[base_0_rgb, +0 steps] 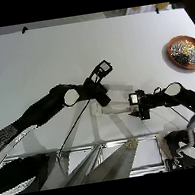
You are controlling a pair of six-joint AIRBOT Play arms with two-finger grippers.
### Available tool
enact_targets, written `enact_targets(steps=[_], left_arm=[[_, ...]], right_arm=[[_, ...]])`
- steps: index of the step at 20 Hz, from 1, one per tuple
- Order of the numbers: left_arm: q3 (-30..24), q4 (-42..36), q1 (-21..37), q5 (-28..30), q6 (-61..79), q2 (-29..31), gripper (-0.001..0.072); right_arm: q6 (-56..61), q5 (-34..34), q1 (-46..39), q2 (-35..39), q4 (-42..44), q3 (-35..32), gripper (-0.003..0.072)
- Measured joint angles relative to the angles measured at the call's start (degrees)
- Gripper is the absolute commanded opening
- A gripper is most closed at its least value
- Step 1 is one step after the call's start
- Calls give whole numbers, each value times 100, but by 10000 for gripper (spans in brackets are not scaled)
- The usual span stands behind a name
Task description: Fold the box and place the chain.
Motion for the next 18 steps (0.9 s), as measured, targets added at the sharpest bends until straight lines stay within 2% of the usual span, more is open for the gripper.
enact_targets(steps=[6,14,18], left_arm=[[-24,205,127,-354,26,81,6],[-81,254,173,-407,271,-289,2],[-83,535,365,-962,293,13,2]], right_arm=[[7,-2,0,0,2,0,436],[11,-4,0,0,9,0,436],[11,-9,0,0,-9,0,436]])
